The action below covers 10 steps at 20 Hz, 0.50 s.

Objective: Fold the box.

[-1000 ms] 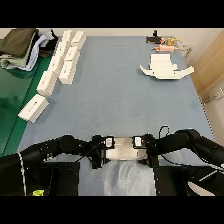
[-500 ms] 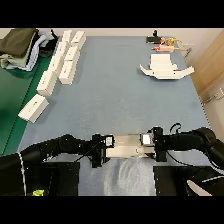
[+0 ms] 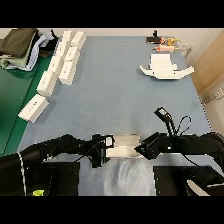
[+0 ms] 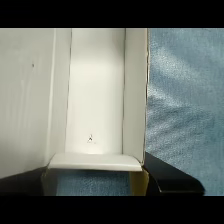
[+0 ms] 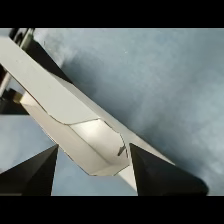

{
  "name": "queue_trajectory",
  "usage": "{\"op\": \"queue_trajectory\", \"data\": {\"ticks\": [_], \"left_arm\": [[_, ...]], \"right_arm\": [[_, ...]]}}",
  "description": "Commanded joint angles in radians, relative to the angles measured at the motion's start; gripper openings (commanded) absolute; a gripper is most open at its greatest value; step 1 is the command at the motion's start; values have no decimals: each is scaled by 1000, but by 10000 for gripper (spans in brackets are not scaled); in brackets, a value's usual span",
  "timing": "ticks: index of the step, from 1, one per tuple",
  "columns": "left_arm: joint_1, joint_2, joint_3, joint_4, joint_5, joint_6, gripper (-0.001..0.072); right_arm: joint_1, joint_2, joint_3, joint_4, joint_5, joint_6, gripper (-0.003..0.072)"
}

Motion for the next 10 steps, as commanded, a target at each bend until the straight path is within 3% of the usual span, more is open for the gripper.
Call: {"op": "queue_trajectory", "data": {"ticks": [1, 2, 3, 4, 5, 10], "left_arm": [[0, -1, 1, 0, 0, 0, 461], [0, -1, 1, 0, 0, 0, 461], [0, -1, 1, 0, 0, 0, 461], [0, -1, 1, 0, 0, 0, 461], [0, -1, 1, 0, 0, 0, 461], [0, -1, 1, 0, 0, 0, 462]], "right_arm": [[1, 10, 0, 16, 7, 258, 710], [1, 10, 0, 18, 24, 283, 707], [1, 10, 1, 28, 27, 316, 614], [2, 11, 1, 42, 23, 329, 393], [10, 11, 0, 49, 14, 326, 276], [109, -20, 1, 106, 68, 274, 260]]}}
